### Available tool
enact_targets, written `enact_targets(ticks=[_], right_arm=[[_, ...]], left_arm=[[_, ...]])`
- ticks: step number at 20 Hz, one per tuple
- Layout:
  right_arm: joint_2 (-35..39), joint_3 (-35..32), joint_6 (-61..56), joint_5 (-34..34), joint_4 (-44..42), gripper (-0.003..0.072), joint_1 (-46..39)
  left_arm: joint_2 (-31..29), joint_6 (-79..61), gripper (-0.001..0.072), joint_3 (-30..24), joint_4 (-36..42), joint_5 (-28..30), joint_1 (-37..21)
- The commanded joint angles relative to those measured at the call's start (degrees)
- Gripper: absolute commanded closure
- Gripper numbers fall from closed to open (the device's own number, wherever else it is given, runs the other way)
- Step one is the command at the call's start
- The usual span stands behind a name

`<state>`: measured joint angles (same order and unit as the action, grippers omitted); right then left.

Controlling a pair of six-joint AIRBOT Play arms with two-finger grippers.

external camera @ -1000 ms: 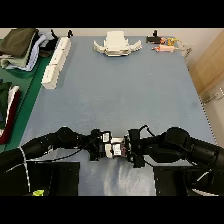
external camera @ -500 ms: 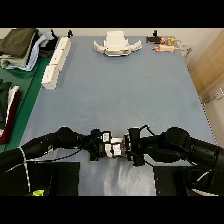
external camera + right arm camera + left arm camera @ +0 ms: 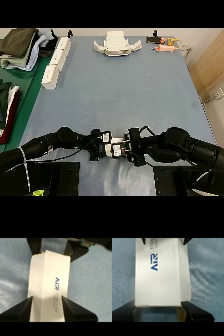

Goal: Fold the box.

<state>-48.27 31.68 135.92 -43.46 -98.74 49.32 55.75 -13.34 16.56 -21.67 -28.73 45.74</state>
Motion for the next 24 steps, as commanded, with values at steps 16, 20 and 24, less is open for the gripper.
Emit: enact_targets(ticks=[16, 20, 24], right_arm=[[2.0, 1.3, -4.7, -4.3, -2.5, 0.0142, 2.9], [1.8, 1.6, -5.0, -3.8, 0.3, 0.0139, 3.2], [1.9, 1.9, -5.0, -2.8, 0.7, 0.0145, 3.2]], left_arm=[[0.0, 0.1, 0.0190, 0.0, 0.0, 0.1, 0.0], [0.0, 0.1, 0.0190, 0.0, 0.0, 0.1, 0.0], [0.0, 0.1, 0.0190, 0.0, 0.0, 0.1, 0.0]])
